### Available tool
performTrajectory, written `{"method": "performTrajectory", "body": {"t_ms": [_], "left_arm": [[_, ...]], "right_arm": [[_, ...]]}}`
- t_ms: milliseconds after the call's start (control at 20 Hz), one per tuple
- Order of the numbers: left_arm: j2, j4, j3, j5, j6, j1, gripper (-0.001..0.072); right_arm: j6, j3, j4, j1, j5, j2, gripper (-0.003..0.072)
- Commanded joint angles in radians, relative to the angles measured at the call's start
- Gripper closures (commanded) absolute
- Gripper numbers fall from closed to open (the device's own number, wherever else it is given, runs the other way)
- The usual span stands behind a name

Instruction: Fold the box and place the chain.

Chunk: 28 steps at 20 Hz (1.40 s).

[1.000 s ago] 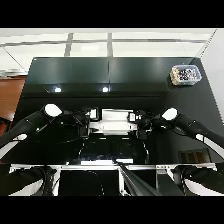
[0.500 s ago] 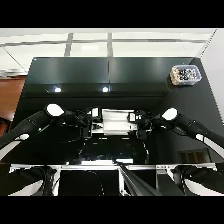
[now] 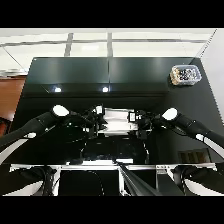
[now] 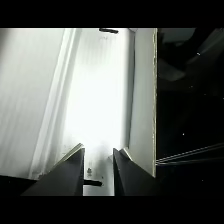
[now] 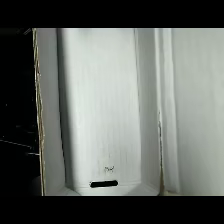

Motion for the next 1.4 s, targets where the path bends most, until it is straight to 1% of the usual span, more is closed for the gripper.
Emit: {"method": "performTrajectory", "body": {"t_ms": [0, 50, 100, 150, 200, 250, 300, 400, 450, 550, 600, 700, 800, 850, 900, 1000, 1050, 1100, 1150, 1200, 1250, 1350], "left_arm": [[-0.008, -0.023, 0.001, 0.011, -0.001, 0.001, 0.0611], [-0.008, -0.023, 0.001, 0.012, -0.001, 0.001, 0.0625], [-0.008, -0.023, 0.001, 0.012, -0.001, 0.001, 0.0622], [-0.008, -0.023, 0.001, 0.012, 0.000, 0.001, 0.0507], [-0.008, -0.022, 0.001, 0.011, -0.001, 0.001, 0.0348], [-0.008, -0.011, 0.001, 0.011, -0.001, 0.001, 0.0392], [-0.007, 0.015, 0.005, 0.009, -0.001, 0.001, 0.0596], [0.006, 0.040, 0.012, 0.019, -0.038, 0.007, 0.0588], [0.028, 0.068, 0.021, 0.014, -0.092, 0.021, 0.0688], [0.098, 0.162, 0.037, -0.011, -0.262, 0.070, 0.0685], [0.145, 0.240, 0.041, -0.014, -0.359, 0.099, 0.0686], [0.262, 0.442, 0.044, -0.057, -0.536, 0.161, 0.0686], [0.348, 0.606, 0.041, -0.094, -0.715, 0.225, 0.0686], [0.369, 0.654, 0.041, -0.114, -0.841, 0.269, 0.0685], [0.370, 0.667, 0.039, -0.126, -0.969, 0.315, 0.0685], [0.338, 0.620, 0.010, -0.150, -1.300, 0.417, 0.0685], [0.301, 0.571, -0.006, -0.201, -1.394, 0.460, 0.0684], [0.250, 0.492, -0.023, -0.276, -1.412, 0.500, 0.0685], [0.185, 0.390, -0.043, -0.350, -1.374, 0.533, 0.0685], [0.126, 0.298, -0.061, -0.391, -1.312, 0.551, 0.0685], [0.065, 0.218, -0.072, -0.410, -1.254, 0.562, 0.0685], [-0.036, 0.143, -0.065, -0.417, -1.213, 0.555, 0.0688]], "right_arm": [[0.000, 0.001, 0.000, 0.000, 0.000, -0.001, 0.0330], [0.000, 0.001, 0.000, 0.000, 0.000, -0.001, 0.0330], [0.000, 0.001, 0.000, 0.000, 0.000, -0.001, 0.0330], [0.000, 0.001, 0.000, 0.000, 0.000, -0.001, 0.0330], [0.000, 0.001, 0.000, 0.000, 0.000, -0.001, 0.0330], [0.000, 0.001, 0.000, 0.000, 0.000, -0.001, 0.0330], [0.000, 0.001, 0.000, 0.000, 0.000, -0.001, 0.0330], [0.000, 0.001, 0.000, 0.000, 0.000, -0.001, 0.0330], [0.000, 0.001, 0.000, 0.000, 0.000, -0.001, 0.0330], [0.000, 0.001, 0.000, 0.000, 0.000, -0.001, 0.0330], [0.000, 0.001, 0.000, 0.000, 0.000, -0.001, 0.0330], [0.000, 0.001, 0.000, 0.000, 0.000, -0.001, 0.0330], [0.000, 0.001, 0.000, 0.000, 0.000, -0.001, 0.0330], [0.000, 0.001, 0.000, 0.000, 0.000, -0.001, 0.0330], [0.000, 0.001, 0.000, 0.000, 0.000, -0.001, 0.0330], [0.000, 0.001, 0.000, 0.000, 0.000, -0.001, 0.0330], [0.000, 0.001, 0.000, 0.000, 0.000, -0.001, 0.0330], [0.000, 0.001, 0.000, 0.000, 0.000, -0.001, 0.0330], [0.000, 0.001, 0.000, 0.000, 0.000, -0.001, 0.0330], [0.000, 0.001, 0.000, 0.000, 0.000, -0.001, 0.0330], [0.000, 0.001, 0.000, 0.000, 0.000, -0.001, 0.0330], [0.000, 0.001, 0.000, 0.000, 0.000, -0.001, 0.0330]]}}
